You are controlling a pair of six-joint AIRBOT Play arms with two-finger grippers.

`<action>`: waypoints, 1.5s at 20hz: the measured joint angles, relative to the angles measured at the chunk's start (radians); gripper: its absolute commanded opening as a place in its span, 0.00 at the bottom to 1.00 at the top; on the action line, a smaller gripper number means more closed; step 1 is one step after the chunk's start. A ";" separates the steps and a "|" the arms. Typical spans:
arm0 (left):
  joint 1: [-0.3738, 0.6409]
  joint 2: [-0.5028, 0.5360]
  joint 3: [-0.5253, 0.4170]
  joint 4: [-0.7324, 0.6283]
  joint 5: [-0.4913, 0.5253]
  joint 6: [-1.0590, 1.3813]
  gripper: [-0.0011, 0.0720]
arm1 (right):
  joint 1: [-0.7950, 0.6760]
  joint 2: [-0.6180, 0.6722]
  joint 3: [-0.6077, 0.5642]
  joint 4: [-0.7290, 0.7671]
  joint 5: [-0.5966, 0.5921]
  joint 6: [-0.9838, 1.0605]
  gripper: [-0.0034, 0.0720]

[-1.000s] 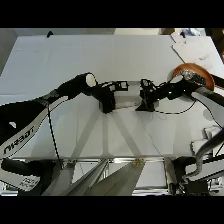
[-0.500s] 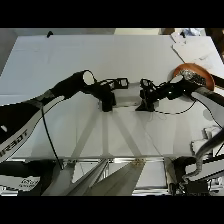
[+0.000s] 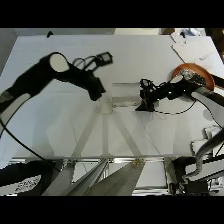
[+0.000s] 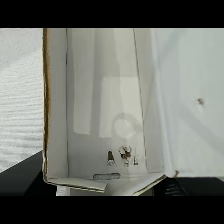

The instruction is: Fold the box and place the chain.

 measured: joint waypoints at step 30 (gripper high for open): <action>0.006 -0.107 -0.348 -0.185 0.279 -0.520 0.03 | 0.000 0.000 0.000 0.000 0.000 0.000 0.75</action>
